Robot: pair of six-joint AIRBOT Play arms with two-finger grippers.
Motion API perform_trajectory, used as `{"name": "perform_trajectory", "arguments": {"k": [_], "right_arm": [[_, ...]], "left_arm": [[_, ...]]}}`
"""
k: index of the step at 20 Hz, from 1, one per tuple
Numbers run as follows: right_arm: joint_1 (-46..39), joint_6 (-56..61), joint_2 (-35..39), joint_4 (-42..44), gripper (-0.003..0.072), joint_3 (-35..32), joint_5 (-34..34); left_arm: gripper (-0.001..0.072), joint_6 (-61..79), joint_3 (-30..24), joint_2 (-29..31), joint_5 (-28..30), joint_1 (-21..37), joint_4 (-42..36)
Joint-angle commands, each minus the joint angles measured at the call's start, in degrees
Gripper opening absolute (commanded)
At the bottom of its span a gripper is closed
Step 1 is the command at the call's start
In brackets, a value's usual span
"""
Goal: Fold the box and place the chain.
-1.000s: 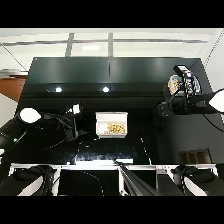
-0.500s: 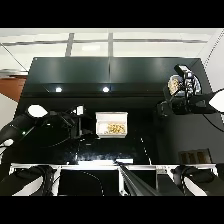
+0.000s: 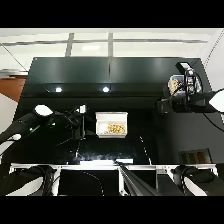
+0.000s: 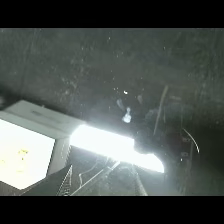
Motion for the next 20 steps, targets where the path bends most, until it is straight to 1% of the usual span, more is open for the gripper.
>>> {"name": "perform_trajectory", "arguments": {"k": [1, 3, 6, 12, 15, 20], "right_arm": [[0.0, 0.0, 0.0, -0.2, 0.0450, 0.0, -1.1], [0.0, 0.0, 0.0, -0.2, 0.0450, 0.0, -1.1], [0.0, 0.0, 0.0, -0.3, 0.0449, 0.0, -1.1], [0.0, 0.0, 0.0, -0.3, 0.0450, 0.0, -1.1], [0.0, 0.0, 0.0, -0.3, 0.0450, 0.0, -1.1], [0.0, 0.0, 0.0, -0.3, 0.0450, 0.0, -1.1]], "left_arm": [[0.0709, 3.2, -0.9, -0.9, -0.1, -1.5, -1.7], [0.0709, 3.6, -1.0, -0.9, 0.5, -1.8, -1.6], [0.0709, 3.9, -1.0, -0.9, 3.1, -1.8, -1.7], [0.0708, 9.8, -1.0, -0.9, 2.8, -1.8, -2.0], [0.0708, 9.8, -1.0, -0.9, 2.8, -1.8, -5.8], [0.0706, 10.0, -1.0, -1.0, 2.8, -2.0, -5.9]]}}
